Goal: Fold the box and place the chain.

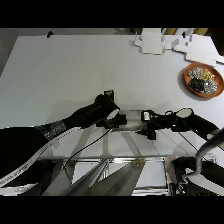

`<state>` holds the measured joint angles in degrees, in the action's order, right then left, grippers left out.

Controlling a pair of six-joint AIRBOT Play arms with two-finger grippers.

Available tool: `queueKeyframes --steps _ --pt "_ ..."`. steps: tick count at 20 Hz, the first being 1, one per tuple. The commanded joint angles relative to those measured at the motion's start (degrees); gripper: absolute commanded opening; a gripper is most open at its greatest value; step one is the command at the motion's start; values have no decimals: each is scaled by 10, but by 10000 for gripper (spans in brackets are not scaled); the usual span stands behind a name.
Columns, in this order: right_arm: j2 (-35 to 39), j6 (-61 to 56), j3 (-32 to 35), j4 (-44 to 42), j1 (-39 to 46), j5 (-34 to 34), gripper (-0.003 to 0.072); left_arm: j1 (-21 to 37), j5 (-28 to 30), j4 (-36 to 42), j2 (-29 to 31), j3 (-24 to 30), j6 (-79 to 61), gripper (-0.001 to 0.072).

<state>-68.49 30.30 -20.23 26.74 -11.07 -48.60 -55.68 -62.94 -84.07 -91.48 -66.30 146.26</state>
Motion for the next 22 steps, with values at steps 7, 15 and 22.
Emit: queueKeyframes --steps 7,15,22 --pt "0 0 0 0 0 -1 432 -7 -16 -9 -3 -1 6 23" --pt "0 0 0 0 0 -1 432 -1 -37 -7 -2 -1 -25 193" --pt "0 0 0 0 0 -1 432 0 -25 -2 -2 -1 -24 5"
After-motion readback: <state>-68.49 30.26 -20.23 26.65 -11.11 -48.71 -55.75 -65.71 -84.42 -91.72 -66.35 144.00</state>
